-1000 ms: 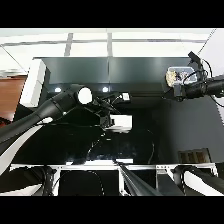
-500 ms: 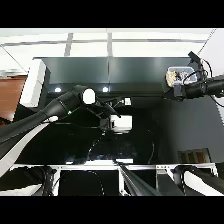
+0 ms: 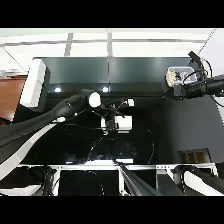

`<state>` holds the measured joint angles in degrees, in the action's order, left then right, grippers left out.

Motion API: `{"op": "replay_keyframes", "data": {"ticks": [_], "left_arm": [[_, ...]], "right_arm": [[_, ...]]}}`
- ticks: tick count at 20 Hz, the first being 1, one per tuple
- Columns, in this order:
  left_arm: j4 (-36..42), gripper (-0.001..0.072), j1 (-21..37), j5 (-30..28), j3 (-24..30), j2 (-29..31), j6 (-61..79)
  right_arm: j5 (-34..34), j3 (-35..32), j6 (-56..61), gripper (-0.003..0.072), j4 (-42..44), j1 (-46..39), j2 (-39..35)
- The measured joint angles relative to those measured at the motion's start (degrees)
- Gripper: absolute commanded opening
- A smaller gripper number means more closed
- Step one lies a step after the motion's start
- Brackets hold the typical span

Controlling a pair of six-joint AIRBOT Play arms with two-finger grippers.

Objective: Fold the box and place the chain.

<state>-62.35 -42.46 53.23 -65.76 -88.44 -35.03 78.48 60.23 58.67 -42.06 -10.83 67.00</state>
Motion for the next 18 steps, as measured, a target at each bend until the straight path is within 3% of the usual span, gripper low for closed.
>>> {"op": "replay_keyframes", "data": {"ticks": [1, 3, 5, 9, 13, 18], "left_arm": [[-0.87, 0.0309, -0.42, 0.09, -0.31, -0.26, -1.81], [-4.11, 0.0307, -0.7, 2.67, -1.46, -0.39, -7.43], [-9.84, 0.0307, 0.02, 9.57, -2.49, 1.05, -13.4], [-20.0, 0.0307, 7.15, 22.43, -3.3, 8.39, -23.67], [-25.09, 0.0303, 23.45, 31.67, -0.9, 18.34, -32.11], [-26.77, 0.0302, 51.76, 37.03, 5.05, 27.3, -37.38]], "right_arm": [[-0.07, 0.0, 0.0, 0.0012, 0.0, 0.0, 0.0], [-0.15, 0.0, 0.0, 0.0012, 0.0, 0.0, 0.0], [-0.24, 0.0, 0.0, 0.0013, -0.02, 0.0, 0.0], [-0.31, 0.0, 0.0, 0.0012, -0.04, 0.0, 0.0], [-0.31, 0.0, -0.13, 0.0012, -0.04, 0.0, 0.0], [-0.26, 0.0, -0.66, 0.0012, -0.04, 0.0, 0.0]]}}
